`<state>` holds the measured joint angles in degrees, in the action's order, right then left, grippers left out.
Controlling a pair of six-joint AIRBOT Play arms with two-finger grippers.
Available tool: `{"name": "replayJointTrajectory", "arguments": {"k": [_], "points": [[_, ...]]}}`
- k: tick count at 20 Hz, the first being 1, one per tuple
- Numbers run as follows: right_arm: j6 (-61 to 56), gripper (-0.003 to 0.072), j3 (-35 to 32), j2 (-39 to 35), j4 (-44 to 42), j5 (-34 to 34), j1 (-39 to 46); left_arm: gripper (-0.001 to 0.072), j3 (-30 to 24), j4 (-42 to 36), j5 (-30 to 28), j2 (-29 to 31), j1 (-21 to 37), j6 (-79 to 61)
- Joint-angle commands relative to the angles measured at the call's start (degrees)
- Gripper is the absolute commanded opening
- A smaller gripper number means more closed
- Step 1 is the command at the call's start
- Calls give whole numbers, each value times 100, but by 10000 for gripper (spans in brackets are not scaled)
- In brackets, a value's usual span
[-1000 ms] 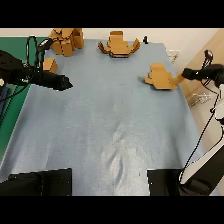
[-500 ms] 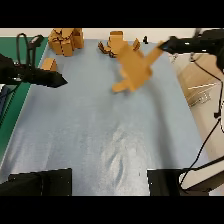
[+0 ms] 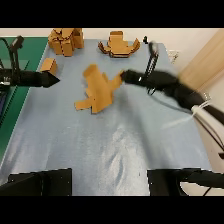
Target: Fold the box.
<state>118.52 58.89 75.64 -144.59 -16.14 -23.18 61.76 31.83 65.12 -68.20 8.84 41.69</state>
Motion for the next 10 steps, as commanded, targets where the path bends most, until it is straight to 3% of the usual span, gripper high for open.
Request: {"name": "replayJointTrajectory", "arguments": {"k": [1, 5, 10], "points": [[-68, 0, -1211, -87, 37, 2017, -911, 394, -310, -131, -7, -341, -107, -542], [-61, 0, -1652, -81, 39, 2559, -1539, 394, -306, -778, 59, -1108, -487, -1257], [-72, 0, -1926, -70, 31, 2953, -1578, 394, -118, -1158, -7, -2140, -813, -1784]]}}
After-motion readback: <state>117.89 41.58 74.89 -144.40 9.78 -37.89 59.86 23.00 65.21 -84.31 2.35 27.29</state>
